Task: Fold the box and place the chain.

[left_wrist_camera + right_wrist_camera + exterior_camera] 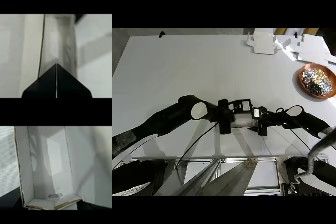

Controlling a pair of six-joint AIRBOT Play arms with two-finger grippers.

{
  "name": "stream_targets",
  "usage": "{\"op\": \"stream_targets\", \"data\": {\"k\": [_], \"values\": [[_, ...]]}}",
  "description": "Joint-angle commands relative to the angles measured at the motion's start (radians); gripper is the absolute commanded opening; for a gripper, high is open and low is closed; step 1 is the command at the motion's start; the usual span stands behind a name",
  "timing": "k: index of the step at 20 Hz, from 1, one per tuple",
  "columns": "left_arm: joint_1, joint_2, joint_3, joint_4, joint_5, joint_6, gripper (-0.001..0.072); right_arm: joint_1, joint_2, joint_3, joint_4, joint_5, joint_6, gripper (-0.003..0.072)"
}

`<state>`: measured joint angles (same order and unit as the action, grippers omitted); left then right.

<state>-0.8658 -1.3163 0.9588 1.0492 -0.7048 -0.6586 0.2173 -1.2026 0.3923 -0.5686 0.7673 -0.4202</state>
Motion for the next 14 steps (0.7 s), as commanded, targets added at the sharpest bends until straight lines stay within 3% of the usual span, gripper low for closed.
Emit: {"op": "stream_targets", "data": {"k": [1,3,9,12,14], "values": [[0.027,-0.041,0.001,-0.028,0.290,-0.114,0.0008,0.001,0.000,0.000,0.000,0.000,0.000,0.0313],[0.056,-0.075,0.001,-0.051,0.335,-0.154,0.0009,0.001,0.000,0.000,0.000,0.000,0.000,0.0313],[0.074,-0.222,0.001,-0.095,0.294,-0.152,0.0009,0.001,0.000,0.000,0.000,0.000,0.000,0.0313],[0.092,-0.169,0.001,-0.058,0.241,-0.151,0.0011,0.001,0.000,0.000,0.000,0.000,0.000,0.0313],[0.117,-0.098,0.001,0.046,0.099,-0.153,0.0011,0.001,0.000,0.000,0.000,0.000,0.000,0.0313]]}}
